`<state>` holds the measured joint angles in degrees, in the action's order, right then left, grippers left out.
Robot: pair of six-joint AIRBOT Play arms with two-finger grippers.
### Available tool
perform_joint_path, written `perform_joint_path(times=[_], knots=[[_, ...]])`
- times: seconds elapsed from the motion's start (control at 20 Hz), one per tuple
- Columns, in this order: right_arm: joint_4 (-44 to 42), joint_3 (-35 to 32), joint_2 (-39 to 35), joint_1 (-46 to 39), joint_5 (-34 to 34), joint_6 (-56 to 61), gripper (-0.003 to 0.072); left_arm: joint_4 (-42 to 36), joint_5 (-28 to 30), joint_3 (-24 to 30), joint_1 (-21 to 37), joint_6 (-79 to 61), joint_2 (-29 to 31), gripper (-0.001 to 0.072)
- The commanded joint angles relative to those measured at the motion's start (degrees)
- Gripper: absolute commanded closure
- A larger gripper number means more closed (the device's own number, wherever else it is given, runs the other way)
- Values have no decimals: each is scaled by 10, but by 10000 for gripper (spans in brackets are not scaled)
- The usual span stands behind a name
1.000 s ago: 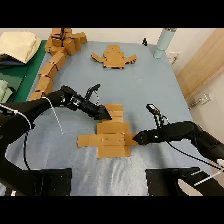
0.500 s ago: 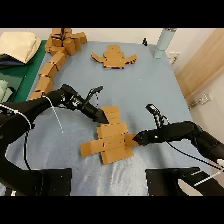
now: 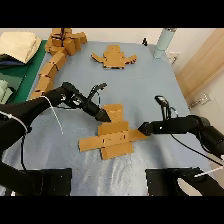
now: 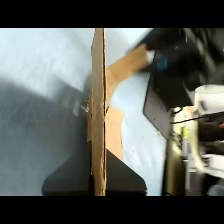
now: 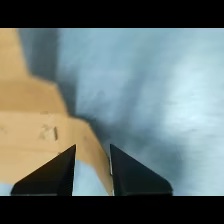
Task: Fold the box.
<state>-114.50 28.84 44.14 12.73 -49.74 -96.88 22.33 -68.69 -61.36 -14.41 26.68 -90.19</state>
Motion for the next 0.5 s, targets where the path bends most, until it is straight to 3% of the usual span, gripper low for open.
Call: perform_joint_path(times=[0.0, 0.3, 0.45], knots=[[93, 61, -1, -41, 5, 86, 330, 0, 75, 8, -33, -70, 52, 704], [68, 74, 3, -52, 7, 115, 331, 0, 286, 92, -127, -216, 171, 704], [52, 64, 13, -52, 8, 115, 331, 0, 351, 138, -163, -305, 186, 700]])
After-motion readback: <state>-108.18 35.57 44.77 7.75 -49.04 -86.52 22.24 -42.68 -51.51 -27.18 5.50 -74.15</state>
